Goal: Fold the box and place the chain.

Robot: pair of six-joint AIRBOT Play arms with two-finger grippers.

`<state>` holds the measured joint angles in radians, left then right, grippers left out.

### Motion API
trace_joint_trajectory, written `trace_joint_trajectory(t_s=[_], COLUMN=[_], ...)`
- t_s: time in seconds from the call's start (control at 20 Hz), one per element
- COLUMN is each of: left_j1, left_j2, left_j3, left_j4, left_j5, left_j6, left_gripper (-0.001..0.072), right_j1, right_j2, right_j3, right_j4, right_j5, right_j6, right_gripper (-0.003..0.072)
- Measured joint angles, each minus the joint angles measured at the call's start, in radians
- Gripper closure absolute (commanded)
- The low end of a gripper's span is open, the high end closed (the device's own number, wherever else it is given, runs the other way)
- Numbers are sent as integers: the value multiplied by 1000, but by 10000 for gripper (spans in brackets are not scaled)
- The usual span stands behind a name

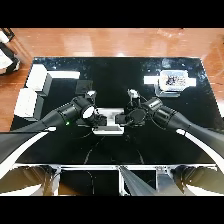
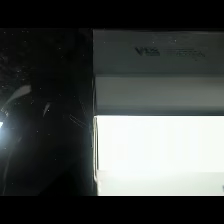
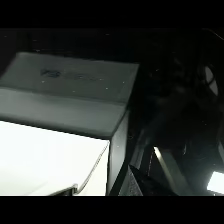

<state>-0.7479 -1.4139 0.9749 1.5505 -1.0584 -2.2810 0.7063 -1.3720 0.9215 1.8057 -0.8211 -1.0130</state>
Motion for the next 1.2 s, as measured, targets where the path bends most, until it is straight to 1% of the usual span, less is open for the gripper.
trace_joint_trajectory(t_s=[0.25, 0.65, 1.2], left_j1=[0, 0, 0], left_j2=[0, 0, 0], left_j3=[0, 0, 0], left_j4=[0, 1, 1], left_j5=[2, 6, 9], left_j6=[0, -1, 0], left_gripper=[688, 688, 688], right_j1=[18, 54, 64], right_j2=[-14, -71, -110], right_j3=[10, 89, 103], right_j4=[-52, -144, -168], right_j5=[-14, -91, -100], right_j6=[42, 73, 109], right_gripper=[328, 328, 329])
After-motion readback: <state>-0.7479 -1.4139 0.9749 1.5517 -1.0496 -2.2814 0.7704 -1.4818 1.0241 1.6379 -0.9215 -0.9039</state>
